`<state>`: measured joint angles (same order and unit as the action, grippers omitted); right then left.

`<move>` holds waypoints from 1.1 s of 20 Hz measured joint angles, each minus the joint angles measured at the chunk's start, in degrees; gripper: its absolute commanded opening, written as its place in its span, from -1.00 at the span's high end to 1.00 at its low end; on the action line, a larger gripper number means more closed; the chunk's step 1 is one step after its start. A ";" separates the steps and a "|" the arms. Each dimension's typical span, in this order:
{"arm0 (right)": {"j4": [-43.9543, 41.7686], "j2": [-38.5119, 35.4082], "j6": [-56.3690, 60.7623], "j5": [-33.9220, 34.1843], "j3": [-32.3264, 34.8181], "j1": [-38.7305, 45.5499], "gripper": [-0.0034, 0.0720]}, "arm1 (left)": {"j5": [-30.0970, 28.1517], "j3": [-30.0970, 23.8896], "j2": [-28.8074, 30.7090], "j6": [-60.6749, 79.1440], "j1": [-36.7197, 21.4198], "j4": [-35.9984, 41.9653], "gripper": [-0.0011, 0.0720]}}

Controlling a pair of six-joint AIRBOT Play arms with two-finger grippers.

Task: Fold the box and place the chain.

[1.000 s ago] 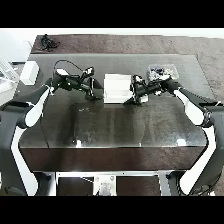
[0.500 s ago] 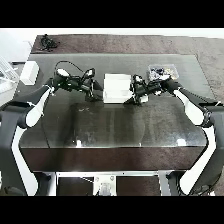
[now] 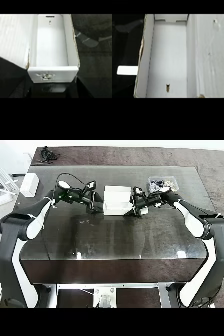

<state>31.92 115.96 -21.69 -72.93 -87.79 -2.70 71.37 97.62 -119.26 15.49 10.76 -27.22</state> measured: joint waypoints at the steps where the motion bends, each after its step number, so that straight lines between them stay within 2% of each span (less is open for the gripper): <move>1: 0.00 0.00 0.02 0.07 0.00 0.00 -0.63 | -0.22 0.00 0.00 0.00 -0.02 0.13 -1.00; 22: 0.04 0.00 -0.02 -0.09 0.00 0.02 -0.63 | -2.69 0.02 -2.54 1.40 2.47 2.27 -1.00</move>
<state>31.97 115.96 -21.71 -73.01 -87.79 -2.68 68.69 97.65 -121.80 16.88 13.23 -24.95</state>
